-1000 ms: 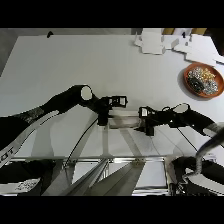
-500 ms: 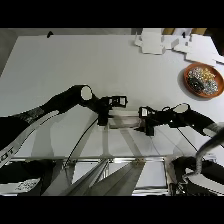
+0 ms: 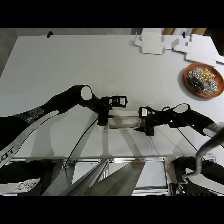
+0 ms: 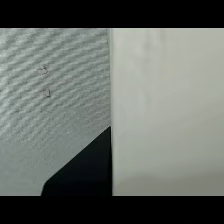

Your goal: Fold the box and place the chain.

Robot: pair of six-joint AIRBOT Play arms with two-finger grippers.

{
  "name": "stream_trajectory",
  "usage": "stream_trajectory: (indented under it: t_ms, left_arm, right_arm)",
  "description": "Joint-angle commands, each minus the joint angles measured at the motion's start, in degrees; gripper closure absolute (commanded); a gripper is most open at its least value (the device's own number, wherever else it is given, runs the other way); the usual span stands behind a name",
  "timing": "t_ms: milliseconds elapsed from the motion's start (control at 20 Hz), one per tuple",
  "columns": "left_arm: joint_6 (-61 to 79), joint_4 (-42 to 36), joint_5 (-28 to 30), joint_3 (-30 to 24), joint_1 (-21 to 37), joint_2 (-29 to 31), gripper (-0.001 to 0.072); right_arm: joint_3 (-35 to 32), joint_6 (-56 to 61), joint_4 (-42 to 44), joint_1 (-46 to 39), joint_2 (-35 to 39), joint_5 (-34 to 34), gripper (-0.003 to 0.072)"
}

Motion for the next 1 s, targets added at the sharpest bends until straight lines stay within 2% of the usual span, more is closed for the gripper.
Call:
stream_trajectory:
  t_ms: [0, 200, 250, 300, 350, 450, 700, 950]
  left_arm:
    - [0.02, -0.04, 0.04, 0.0, -0.02, -0.02, 0.0701]
    - [-0.35, 0.09, 1.09, 0.02, -0.02, 0.13, 0.0693]
    - [-0.35, 0.55, 0.96, 0.02, 0.0, 0.35, 0.0604]
    - [-0.37, 1.55, 0.92, 0.02, 0.04, 0.68, 0.0426]
    - [-0.61, 1.75, 0.83, 0.02, 0.13, 1.07, 0.029]
    - [-1.55, 1.7, 0.68, 0.02, 0.24, 2.36, 0.0145]
    - [-1.77, 2.95, -2.84, 0.02, 1.44, 8.15, 0.0131]
    - [-18.69, 17.9, -7.72, 0.0, 1.92, 15.52, 0.0169]
  right_arm:
    - [0.04, 0.02, 0.02, 0.07, 0.0, 0.04, 0.029]
    - [0.04, 0.0, 0.02, 0.07, 0.0, 0.04, 0.029]
    - [0.04, 0.0, 0.02, 0.07, 0.0, 0.04, 0.029]
    - [0.04, 0.0, 0.02, 0.07, 0.0, 0.04, 0.029]
    - [0.04, 0.0, 0.02, 0.07, 0.0, 0.04, 0.029]
    - [0.04, 0.0, 0.02, 0.07, 0.0, 0.07, 0.029]
    - [0.04, 0.0, 0.04, 0.07, 0.0, 0.07, 0.029]
    - [0.07, 0.0, 0.07, 0.07, 0.0, 0.09, 0.029]
